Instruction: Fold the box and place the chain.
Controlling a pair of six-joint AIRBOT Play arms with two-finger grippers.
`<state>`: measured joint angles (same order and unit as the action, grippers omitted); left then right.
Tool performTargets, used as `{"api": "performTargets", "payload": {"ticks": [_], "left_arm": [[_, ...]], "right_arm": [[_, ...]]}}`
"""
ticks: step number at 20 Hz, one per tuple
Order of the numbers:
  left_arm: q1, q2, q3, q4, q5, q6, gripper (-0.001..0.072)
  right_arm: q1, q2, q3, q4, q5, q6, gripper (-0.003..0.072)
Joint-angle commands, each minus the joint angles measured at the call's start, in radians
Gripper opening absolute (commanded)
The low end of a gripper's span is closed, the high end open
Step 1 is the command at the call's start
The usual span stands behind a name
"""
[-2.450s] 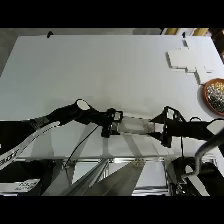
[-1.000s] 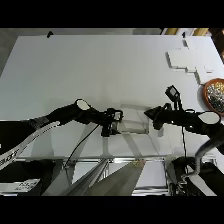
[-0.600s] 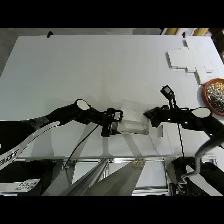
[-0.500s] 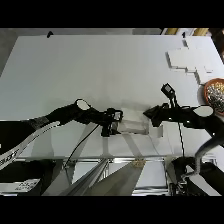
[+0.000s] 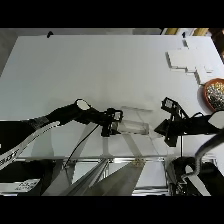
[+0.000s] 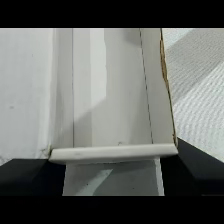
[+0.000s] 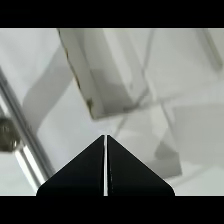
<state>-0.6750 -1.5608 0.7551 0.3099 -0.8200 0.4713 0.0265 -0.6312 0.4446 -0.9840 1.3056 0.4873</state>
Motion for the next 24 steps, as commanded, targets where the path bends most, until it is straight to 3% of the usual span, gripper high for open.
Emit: {"api": "performTargets", "payload": {"ticks": [1, 5, 9, 15, 24], "left_arm": [[0.000, 0.000, 0.001, 0.000, 0.000, 0.000, 0.0134], [0.000, 0.000, 0.001, 0.000, 0.000, 0.000, 0.0134], [0.000, 0.000, 0.001, 0.000, 0.000, 0.000, 0.0134], [0.000, 0.000, 0.001, 0.000, 0.000, 0.000, 0.0134], [0.000, 0.000, 0.001, 0.000, 0.000, 0.000, 0.0134]], "right_arm": [[0.000, 0.123, 0.002, -0.132, 0.067, 0.082, 0.0022], [0.001, 0.150, 0.002, -0.127, 0.052, -0.047, 0.0022], [0.001, 0.148, -0.030, 0.000, -0.017, -0.136, 0.0022], [0.003, 0.148, -0.044, 0.002, -0.107, -0.183, 0.0022], [0.222, 0.144, -0.045, -0.081, -0.199, -0.182, 0.0022]]}}
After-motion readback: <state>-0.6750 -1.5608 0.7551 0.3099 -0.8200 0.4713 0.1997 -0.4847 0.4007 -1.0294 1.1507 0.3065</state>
